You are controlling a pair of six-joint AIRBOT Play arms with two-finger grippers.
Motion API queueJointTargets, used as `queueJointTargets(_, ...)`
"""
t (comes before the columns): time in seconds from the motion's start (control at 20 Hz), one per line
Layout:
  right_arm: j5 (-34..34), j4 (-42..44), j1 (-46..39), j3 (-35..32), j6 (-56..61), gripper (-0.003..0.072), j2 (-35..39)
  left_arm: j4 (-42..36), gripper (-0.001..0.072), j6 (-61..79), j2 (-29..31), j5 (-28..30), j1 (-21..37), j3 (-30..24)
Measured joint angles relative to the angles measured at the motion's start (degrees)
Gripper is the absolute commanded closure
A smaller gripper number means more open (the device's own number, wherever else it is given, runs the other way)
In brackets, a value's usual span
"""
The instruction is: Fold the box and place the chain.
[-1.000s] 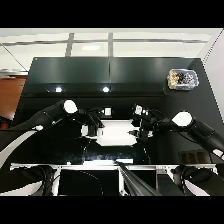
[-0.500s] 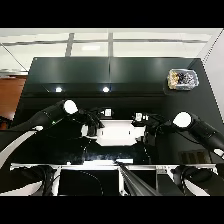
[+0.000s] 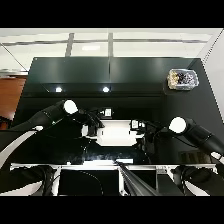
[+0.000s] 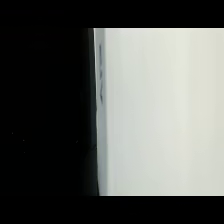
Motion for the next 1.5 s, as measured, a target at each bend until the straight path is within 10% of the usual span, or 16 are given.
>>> queueJointTargets(1.5,-19.50,0.09,3.76,-0.70,-1.88,-0.0022,4.90,-0.28,0.0683,-0.20,0.02,-0.02,0.00,0.00)
